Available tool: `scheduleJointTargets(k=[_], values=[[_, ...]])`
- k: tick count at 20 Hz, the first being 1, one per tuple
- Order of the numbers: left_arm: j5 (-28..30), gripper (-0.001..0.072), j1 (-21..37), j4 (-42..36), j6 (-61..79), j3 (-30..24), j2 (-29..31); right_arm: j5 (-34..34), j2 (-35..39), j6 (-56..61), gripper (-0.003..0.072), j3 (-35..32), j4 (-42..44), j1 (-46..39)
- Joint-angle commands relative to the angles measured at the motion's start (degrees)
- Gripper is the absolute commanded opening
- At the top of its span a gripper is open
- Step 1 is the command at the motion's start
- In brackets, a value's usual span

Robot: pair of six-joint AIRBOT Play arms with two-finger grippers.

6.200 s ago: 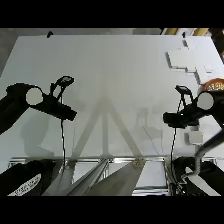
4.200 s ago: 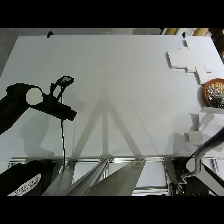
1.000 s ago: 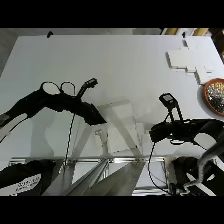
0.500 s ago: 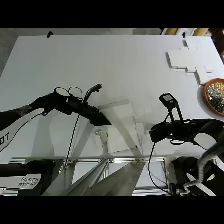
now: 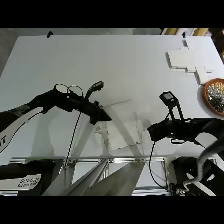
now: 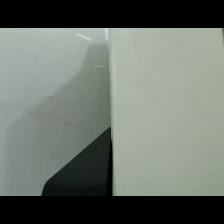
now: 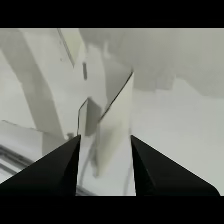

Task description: Fold the box and place the chain.

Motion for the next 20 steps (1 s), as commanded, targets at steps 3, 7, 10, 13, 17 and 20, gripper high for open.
scheduleJointTargets(k=[3,7,10,13,17,20], values=[[9.3,0.0003,-8.3,13.0,7.7,6.6,2.8,0.7,0.1,-0.4,0.0362,6.4,-2.5,0.0],[16.7,0.0005,-12.1,12.6,11.5,6.6,2.0,3.3,0.1,-0.4,0.0362,8.6,-4.0,0.0],[18.4,0.0005,-12.3,11.5,11.5,6.6,-0.1,4.3,0.1,-0.4,0.0362,8.6,-4.0,0.0],[18.5,0.0001,-12.3,11.5,11.5,6.6,-2.6,4.3,0.1,-0.4,0.0362,8.6,-4.2,0.0],[20.7,0.0,-12.3,11.1,10.6,6.6,-4.1,4.2,0.1,-0.7,0.0361,8.6,-4.6,0.0],[22.2,0.0,-12.3,10.9,10.1,6.6,-4.0,4.3,0.1,-0.7,0.0361,8.6,-5.6,0.0]])
